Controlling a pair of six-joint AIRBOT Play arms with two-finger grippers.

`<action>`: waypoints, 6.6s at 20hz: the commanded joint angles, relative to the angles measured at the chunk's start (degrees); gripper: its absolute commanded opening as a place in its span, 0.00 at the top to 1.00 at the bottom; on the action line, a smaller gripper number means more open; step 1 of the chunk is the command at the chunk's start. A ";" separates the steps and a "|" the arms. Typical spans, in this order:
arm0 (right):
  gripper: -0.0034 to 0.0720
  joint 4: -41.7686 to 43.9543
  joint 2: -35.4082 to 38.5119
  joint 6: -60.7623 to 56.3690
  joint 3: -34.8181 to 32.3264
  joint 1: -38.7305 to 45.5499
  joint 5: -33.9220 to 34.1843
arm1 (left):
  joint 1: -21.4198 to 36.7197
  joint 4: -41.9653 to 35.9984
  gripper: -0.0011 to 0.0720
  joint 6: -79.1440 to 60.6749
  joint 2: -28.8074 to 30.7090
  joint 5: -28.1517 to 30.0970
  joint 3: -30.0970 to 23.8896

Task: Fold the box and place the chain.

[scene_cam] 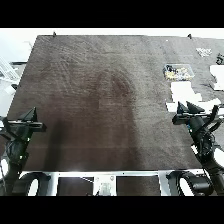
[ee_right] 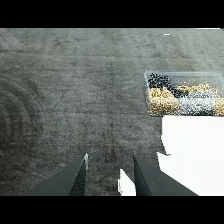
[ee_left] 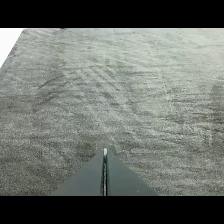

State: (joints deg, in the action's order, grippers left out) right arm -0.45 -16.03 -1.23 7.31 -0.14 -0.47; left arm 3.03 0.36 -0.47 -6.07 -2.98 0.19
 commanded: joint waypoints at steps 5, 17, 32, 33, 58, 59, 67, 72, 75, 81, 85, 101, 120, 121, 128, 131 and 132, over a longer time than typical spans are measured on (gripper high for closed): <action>0.50 0.02 0.02 0.00 0.02 -0.04 0.00 | 0.02 0.00 0.96 0.00 0.02 0.00 0.02; 0.47 -4.87 -20.17 -0.42 24.26 29.31 -16.15 | 0.02 0.02 0.96 0.00 0.02 -0.22 0.02; 0.39 -41.90 -74.95 -41.51 79.41 64.87 -73.29 | 0.02 0.02 0.96 0.00 0.00 -0.22 0.02; 0.41 -44.35 -78.73 -42.86 84.54 64.61 -76.19 | 0.02 0.02 0.96 0.00 0.00 -0.24 0.00; 0.40 -61.53 -106.18 -37.11 111.45 54.18 -85.90 | 0.02 0.02 0.96 0.00 0.02 -0.24 0.00; 0.40 -60.74 -106.88 -37.09 111.45 54.18 -85.92 | 0.02 0.02 0.96 0.00 0.02 -0.22 0.02; 0.40 -52.17 -111.06 -34.97 109.59 54.14 -88.06 | 0.02 0.00 0.96 0.00 0.00 -0.24 0.00; 0.41 -50.82 -111.12 -34.67 109.20 54.14 -90.27 | 0.02 0.02 0.96 0.00 0.00 -0.22 0.00; 0.49 -49.59 -111.36 -34.49 109.20 54.14 -90.42 | 0.02 0.00 0.96 0.00 0.00 -0.24 0.00; 0.63 -48.85 -111.47 -33.99 109.20 54.14 -90.79 | 0.02 0.00 0.96 0.00 0.00 -0.24 0.02; 0.95 -48.11 -111.47 -28.46 109.20 54.14 -97.13 | 0.02 0.02 0.96 0.00 0.02 -0.24 0.00; 0.95 -25.51 -101.55 -29.59 85.29 40.44 -105.02 | 0.02 0.02 0.96 0.00 0.02 -0.24 0.02; 0.96 -7.48 -63.69 -25.88 33.86 3.63 -47.69 | 0.02 0.02 0.96 0.00 0.00 -0.24 0.00; 0.96 -7.45 -63.80 -27.15 34.71 2.03 -44.52 | 0.02 0.00 0.96 0.00 0.00 -0.24 0.00; 0.96 -7.45 -68.28 -30.27 40.39 -4.37 -37.44 | 0.02 0.02 0.96 0.00 0.02 0.31 0.02; 0.95 -7.50 -71.25 -30.23 42.69 -5.16 -37.44 | 0.02 0.02 0.96 0.00 0.00 0.48 0.02; 0.95 -7.50 -72.00 -30.25 43.39 -5.53 -37.44 | 0.02 0.02 0.96 0.04 0.00 0.46 0.02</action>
State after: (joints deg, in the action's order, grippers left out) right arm -7.97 -85.76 -31.16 48.62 -4.54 -38.92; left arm 3.03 0.36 -0.47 -6.07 -2.81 0.19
